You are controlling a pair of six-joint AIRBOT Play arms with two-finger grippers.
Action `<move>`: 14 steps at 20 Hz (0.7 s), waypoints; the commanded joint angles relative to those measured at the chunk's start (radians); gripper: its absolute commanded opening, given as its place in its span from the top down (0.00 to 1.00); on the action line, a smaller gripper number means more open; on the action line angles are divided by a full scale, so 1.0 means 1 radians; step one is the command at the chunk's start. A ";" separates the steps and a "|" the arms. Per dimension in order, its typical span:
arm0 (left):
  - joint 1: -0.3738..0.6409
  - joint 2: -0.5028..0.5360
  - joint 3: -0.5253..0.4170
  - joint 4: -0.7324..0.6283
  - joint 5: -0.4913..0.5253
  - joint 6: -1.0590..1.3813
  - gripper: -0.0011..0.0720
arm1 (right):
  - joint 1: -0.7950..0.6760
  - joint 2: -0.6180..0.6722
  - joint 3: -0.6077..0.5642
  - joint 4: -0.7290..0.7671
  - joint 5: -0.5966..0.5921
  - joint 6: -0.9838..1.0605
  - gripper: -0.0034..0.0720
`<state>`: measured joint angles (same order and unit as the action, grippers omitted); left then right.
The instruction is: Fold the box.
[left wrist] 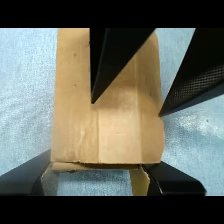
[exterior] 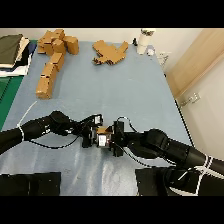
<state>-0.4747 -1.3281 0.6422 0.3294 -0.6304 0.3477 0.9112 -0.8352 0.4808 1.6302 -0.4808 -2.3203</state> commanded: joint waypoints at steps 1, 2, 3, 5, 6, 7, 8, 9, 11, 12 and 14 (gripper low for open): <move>0.001 -0.001 0.001 0.000 0.000 0.000 0.23 | 0.001 -0.001 0.000 -0.017 -0.021 -0.042 0.29; 0.001 -0.001 0.001 0.000 0.000 0.000 0.23 | 0.001 -0.001 0.000 -0.026 -0.021 -0.045 0.29; 0.001 -0.001 0.001 0.000 0.000 0.000 0.23 | 0.001 -0.001 0.000 -0.032 -0.021 -0.046 0.29; 0.001 -0.001 0.001 0.000 0.000 0.000 0.23 | 0.001 -0.001 0.000 -0.048 -0.022 -0.046 0.30; 0.001 -0.001 0.001 0.000 0.000 0.000 0.23 | 0.001 -0.002 0.000 -0.057 -0.021 -0.048 0.30; 0.000 -0.001 0.001 0.000 0.000 0.000 0.23 | 0.001 -0.002 0.000 -0.057 -0.022 -0.056 0.31; 0.001 -0.001 0.001 0.000 0.000 0.000 0.23 | 0.001 -0.002 0.000 -0.064 -0.022 -0.056 0.31; 0.001 -0.001 0.001 0.000 0.000 0.000 0.23 | 0.001 -0.005 0.000 -0.069 -0.022 -0.056 0.32; 0.001 -0.001 0.001 0.000 0.000 0.000 0.23 | 0.001 -0.007 0.000 -0.072 -0.021 -0.057 0.41; 0.001 -0.001 0.001 0.000 0.000 0.000 0.23 | 0.001 -0.007 0.000 -0.075 -0.022 -0.064 0.42; 0.000 -0.001 0.001 0.000 0.000 0.000 0.23 | 0.001 -0.007 0.000 -0.076 -0.021 -0.064 0.50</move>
